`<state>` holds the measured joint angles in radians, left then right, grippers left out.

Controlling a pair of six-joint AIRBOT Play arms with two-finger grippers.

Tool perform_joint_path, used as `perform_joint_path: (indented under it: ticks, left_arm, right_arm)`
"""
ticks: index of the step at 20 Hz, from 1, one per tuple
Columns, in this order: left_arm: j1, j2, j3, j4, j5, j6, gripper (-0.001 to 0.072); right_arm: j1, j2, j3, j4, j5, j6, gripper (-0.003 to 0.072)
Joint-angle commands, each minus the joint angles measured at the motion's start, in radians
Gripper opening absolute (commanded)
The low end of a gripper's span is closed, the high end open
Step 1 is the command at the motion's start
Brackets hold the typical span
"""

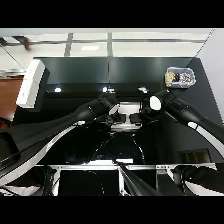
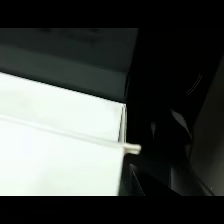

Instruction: Fold the box and place the chain.

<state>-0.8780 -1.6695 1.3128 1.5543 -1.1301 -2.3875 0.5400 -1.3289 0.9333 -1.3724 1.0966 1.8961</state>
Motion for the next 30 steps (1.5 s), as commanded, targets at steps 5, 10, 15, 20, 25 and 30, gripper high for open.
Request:
perform_joint_path:
  ticks: [5,10,15,20,25,30]
  left_arm:
    - [0.001,0.000,0.001,0.001,-0.004,0.000,0.0026]
    - [0.001,0.000,0.001,0.001,-0.004,0.000,0.0026]
    - [0.001,0.000,0.001,0.001,0.003,0.000,0.0026]
    - [0.002,0.000,0.001,0.001,0.003,0.000,0.0027]
    - [0.002,0.000,0.001,0.001,0.003,0.000,0.0027]
    - [0.002,0.000,0.001,0.000,0.003,0.000,0.0026]
  right_arm:
    - [0.042,-0.027,0.018,-0.053,0.011,0.097,0.0308]
    - [0.042,-0.058,0.026,-0.094,0.020,0.144,0.0307]
    - [0.042,-0.077,0.026,-0.076,0.014,0.144,0.0072]
    - [0.042,-0.080,0.026,-0.053,0.000,0.138,0.0015]
    - [0.042,-0.080,0.027,-0.018,-0.003,0.139,0.0241]
    - [0.042,-0.080,0.027,-0.020,-0.011,0.138,0.0015]
